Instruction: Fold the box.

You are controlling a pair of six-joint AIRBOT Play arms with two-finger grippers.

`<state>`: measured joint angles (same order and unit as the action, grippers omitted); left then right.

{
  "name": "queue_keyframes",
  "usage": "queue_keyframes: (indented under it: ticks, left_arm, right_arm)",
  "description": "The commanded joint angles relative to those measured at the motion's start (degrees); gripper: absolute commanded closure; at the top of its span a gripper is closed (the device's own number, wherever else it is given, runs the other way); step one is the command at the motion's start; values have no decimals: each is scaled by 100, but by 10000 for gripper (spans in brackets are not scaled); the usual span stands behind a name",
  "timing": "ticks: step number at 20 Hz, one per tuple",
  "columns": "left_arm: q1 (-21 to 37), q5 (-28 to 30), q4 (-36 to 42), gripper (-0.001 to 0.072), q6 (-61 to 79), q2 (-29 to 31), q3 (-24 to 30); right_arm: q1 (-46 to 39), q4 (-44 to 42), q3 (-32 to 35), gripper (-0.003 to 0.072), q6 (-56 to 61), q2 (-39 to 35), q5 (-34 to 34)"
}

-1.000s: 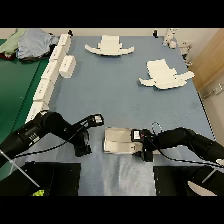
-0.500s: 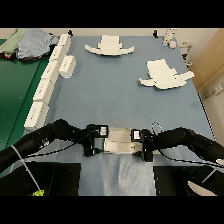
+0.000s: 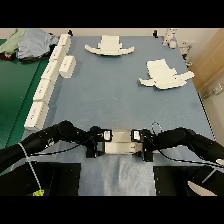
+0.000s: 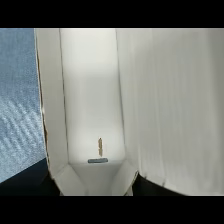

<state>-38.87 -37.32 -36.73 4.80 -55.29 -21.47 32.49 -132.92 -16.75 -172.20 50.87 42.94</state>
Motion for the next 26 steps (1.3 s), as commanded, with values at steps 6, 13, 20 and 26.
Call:
queue_keyframes:
  ticks: [6, 13, 20, 26]
  left_arm:
    - [138, -243, -105, 15, -302, 37, -7]
    - [133, -632, -267, 15, -787, 249, 33]
    - [-184, 109, -28, 15, -935, 236, 52]
    - [-365, 138, 79, 15, -933, -33, 52]
  right_arm:
    - [2, -13, 2, 179, 11, 2, 0]
    - [2, -13, 2, 179, 11, 2, 0]
    - [2, -13, 2, 179, 11, 2, 0]
    - [2, -13, 2, 179, 11, 2, 0]
